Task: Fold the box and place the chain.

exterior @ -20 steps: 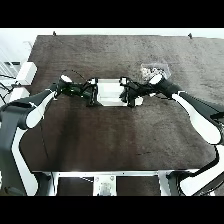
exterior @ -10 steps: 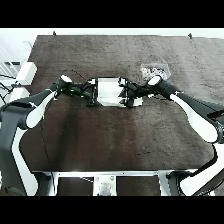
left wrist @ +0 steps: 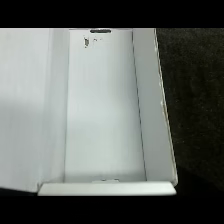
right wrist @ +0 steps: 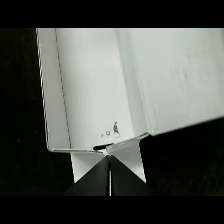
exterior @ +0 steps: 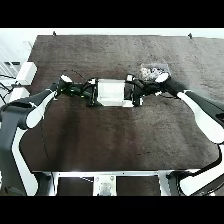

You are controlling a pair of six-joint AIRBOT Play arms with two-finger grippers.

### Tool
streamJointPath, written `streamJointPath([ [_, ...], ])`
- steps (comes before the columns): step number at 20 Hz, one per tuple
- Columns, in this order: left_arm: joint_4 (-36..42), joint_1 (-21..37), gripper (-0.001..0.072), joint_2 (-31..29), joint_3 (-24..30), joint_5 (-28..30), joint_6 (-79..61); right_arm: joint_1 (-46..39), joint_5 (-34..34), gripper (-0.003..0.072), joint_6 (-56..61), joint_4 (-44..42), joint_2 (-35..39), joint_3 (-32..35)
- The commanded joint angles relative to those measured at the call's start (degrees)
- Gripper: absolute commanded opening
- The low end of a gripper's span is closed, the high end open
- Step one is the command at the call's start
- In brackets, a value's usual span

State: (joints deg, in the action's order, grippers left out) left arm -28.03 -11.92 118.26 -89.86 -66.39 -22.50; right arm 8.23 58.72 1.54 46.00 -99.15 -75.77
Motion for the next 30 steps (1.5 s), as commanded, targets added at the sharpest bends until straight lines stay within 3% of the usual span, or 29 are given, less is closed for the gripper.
streamJointPath([
  [1,0.0,0.0,0.0624,0.0,0.0,0.0,0.0,-3.3,3.7,0.0008,8.7,0.5,3.8,0.0],
  [9,0.0,0.0,0.0624,0.0,0.0,-0.1,0.0,-12.0,3.8,0.0007,40.1,-0.3,10.5,0.5],
  [15,0.0,0.0,0.0624,0.0,0.0,0.0,0.0,-19.5,0.5,0.0007,50.0,-0.3,10.2,10.1],
  [21,0.0,0.0,0.0624,0.0,0.0,-0.1,0.0,-17.9,-1.5,0.0007,57.2,-0.4,7.5,12.9],
  [30,0.0,0.0,0.0624,0.0,0.0,0.0,0.0,-7.3,-5.9,0.0007,62.4,-4.2,2.5,12.3],
])
